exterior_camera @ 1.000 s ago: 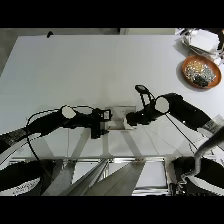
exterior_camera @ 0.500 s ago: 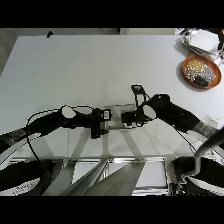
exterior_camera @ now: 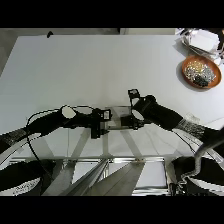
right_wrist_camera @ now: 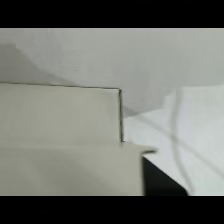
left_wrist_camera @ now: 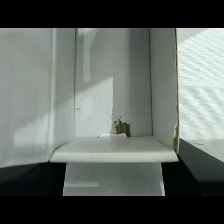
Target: Fold the box and place the chain.
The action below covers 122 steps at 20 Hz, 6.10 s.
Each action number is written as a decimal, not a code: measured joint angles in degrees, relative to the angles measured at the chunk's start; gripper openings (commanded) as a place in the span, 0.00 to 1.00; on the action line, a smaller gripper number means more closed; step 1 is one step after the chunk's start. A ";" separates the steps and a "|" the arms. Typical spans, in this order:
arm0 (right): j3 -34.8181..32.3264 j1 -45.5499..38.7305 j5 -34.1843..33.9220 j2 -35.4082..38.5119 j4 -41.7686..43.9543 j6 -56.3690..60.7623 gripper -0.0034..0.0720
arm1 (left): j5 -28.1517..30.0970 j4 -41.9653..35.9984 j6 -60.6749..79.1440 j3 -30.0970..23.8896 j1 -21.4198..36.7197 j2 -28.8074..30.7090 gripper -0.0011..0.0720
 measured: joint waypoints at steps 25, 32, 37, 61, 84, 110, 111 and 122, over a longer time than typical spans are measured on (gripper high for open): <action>0.13 -2.78 5.27 10.56 -1.77 -6.99 0.50 | 0.02 0.00 0.02 0.00 -0.02 0.00 0.20; 1.92 -25.18 7.45 23.26 -7.50 -24.28 0.49 | 0.00 0.00 0.00 0.00 -0.04 0.00 0.20; 5.18 -55.65 -2.60 16.74 -5.86 -38.58 0.49 | 0.00 0.00 0.00 0.00 -0.04 0.00 0.20; 33.35 -73.53 -4.07 -23.63 4.39 -44.78 0.07 | 0.00 -0.02 0.00 0.00 -0.04 0.00 0.20; 33.40 -55.71 22.12 17.97 8.83 -57.11 0.07 | 0.02 -0.02 0.00 0.00 -0.04 0.00 0.20; 7.32 -4.35 12.79 30.56 12.68 -44.11 0.07 | 0.00 -0.02 0.00 0.00 -0.04 0.00 0.20; 6.19 -3.91 10.82 30.56 12.70 -43.82 0.07 | 0.00 -0.02 -0.02 0.00 -0.04 0.00 0.20; -2.10 -2.84 -5.95 28.52 13.09 -43.32 0.06 | 0.00 -0.02 -0.02 0.00 -0.04 0.00 0.20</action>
